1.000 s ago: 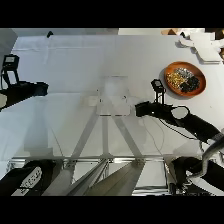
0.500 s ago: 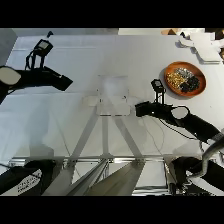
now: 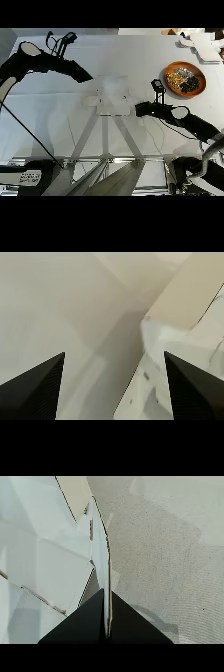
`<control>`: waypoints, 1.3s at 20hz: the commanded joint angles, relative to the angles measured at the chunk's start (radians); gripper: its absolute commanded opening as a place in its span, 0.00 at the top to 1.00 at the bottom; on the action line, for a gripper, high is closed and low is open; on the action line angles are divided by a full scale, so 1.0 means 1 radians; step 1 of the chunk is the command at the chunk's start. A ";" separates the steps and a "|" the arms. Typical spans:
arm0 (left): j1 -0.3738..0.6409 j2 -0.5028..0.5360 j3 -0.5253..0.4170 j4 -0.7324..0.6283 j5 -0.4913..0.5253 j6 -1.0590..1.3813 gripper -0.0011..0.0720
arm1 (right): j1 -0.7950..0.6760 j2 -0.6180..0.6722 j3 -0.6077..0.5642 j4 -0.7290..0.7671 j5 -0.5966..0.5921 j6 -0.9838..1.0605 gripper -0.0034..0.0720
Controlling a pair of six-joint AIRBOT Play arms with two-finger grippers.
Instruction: Fold the box and place the chain.
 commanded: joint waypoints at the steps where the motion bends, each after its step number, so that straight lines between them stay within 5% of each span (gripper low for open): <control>1: -0.052 -0.084 0.042 -0.075 -0.003 0.100 0.03 | 0.001 0.000 0.000 0.000 0.000 0.000 0.94; 17: -0.126 -0.208 0.042 -0.083 -0.016 0.106 0.04 | 0.001 0.000 0.000 0.000 0.000 0.000 0.94; 19: -0.127 -0.218 0.042 -0.108 -0.034 0.106 0.16 | 0.001 -0.001 0.000 0.000 0.000 0.000 0.94; 21: -0.127 -0.219 0.042 -0.127 -0.048 0.106 0.18 | 0.001 0.000 0.000 0.000 0.000 0.000 0.94; 26: -0.127 -0.227 0.042 -0.131 -0.071 0.154 0.56 | 0.001 -0.001 0.000 0.000 0.000 0.000 0.94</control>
